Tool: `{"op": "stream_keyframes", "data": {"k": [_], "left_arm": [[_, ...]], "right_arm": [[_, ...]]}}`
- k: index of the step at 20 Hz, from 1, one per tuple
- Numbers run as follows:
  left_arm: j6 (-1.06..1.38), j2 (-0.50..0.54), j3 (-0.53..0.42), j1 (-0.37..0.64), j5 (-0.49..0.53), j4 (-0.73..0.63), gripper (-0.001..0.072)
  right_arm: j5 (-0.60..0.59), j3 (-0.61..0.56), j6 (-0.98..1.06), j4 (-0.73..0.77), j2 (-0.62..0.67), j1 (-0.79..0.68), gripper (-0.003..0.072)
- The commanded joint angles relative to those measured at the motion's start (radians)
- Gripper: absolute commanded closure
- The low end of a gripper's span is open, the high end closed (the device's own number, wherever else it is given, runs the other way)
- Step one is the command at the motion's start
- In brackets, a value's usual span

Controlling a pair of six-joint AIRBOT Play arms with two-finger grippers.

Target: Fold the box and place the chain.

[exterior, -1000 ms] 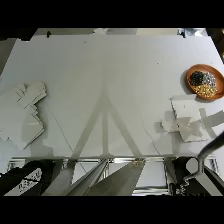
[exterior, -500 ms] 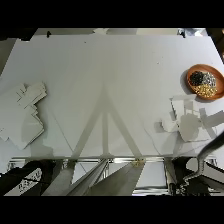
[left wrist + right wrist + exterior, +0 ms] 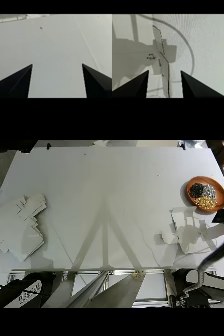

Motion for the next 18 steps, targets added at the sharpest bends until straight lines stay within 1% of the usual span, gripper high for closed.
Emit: {"op": "stream_keyframes", "data": {"k": [1,3,6,7,8,9,12,13,18], "left_arm": [[0.000,0.000,0.001,0.000,0.000,0.000,0.0015],[0.000,0.000,0.001,0.000,0.000,0.000,0.0015],[0.000,0.000,0.001,0.000,0.000,0.000,0.0015],[0.000,0.000,0.001,0.000,0.000,0.000,0.0015],[0.000,0.000,0.001,0.000,0.000,0.000,0.0015],[0.000,0.000,0.001,0.000,0.000,0.000,0.0015],[0.000,0.000,0.001,0.000,0.000,0.000,0.0015],[0.000,0.000,0.001,0.000,0.000,0.000,0.0015],[0.000,0.000,0.001,0.000,0.000,0.000,0.0015]], "right_arm": [[0.050,0.000,-0.001,-0.037,-0.006,0.006,0.0247],[0.081,0.000,0.011,-0.037,-0.024,0.006,0.0262],[0.087,0.000,0.011,-0.042,-0.053,0.006,0.0308],[0.088,0.000,0.010,-0.051,-0.057,0.006,0.0374],[0.095,0.000,0.010,-0.068,-0.060,0.006,0.0404],[0.108,0.000,0.011,-0.071,-0.064,0.006,0.0410],[0.127,0.000,0.011,-0.070,-0.069,0.006,0.0630],[0.130,0.000,0.010,-0.070,-0.069,0.006,0.0666],[0.130,0.000,-0.002,-0.059,-0.069,0.006,0.0675]]}}
